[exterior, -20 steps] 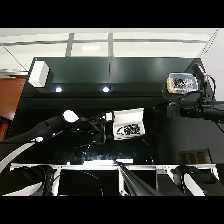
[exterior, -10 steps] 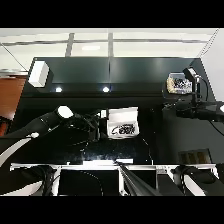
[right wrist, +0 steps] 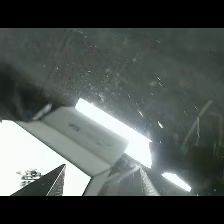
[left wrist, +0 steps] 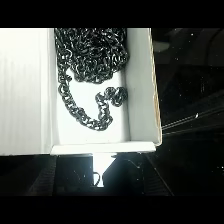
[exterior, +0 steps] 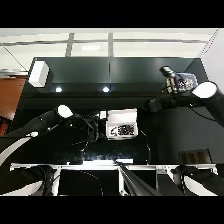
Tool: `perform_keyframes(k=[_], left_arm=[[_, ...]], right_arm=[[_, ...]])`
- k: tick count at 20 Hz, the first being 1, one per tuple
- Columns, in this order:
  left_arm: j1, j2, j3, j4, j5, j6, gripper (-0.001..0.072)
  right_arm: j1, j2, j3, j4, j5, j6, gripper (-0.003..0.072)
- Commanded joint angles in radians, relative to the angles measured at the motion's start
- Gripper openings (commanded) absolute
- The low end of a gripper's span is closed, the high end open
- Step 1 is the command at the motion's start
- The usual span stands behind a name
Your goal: Fold the box and place the chain.
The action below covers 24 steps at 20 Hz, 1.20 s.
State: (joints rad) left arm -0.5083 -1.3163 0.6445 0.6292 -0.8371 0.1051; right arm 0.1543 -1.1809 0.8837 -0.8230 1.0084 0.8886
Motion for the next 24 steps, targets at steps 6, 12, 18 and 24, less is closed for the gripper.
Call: perform_keyframes(k=[6, 12, 18, 24], left_arm=[[0.001, -0.001, 0.0, 0.01, 0.0, -0.001, 0.0215], [0.001, 0.0, 0.0, 0.01, 0.002, -0.001, 0.0414], [0.004, 0.016, 0.0, 0.009, -0.003, -0.034, 0.0702], [0.004, 0.05, -0.001, 0.005, -0.002, -0.115, 0.0703]], right_arm=[[0.083, -0.167, 0.119, 0.001, 0.096, -0.246, 0.0545], [0.083, -0.166, 0.14, 0.003, 0.122, -0.268, 0.0544], [0.082, -0.161, 0.14, -0.001, 0.143, -0.267, 0.0545], [0.017, -0.139, 0.14, -0.004, 0.145, -0.206, 0.0545]])
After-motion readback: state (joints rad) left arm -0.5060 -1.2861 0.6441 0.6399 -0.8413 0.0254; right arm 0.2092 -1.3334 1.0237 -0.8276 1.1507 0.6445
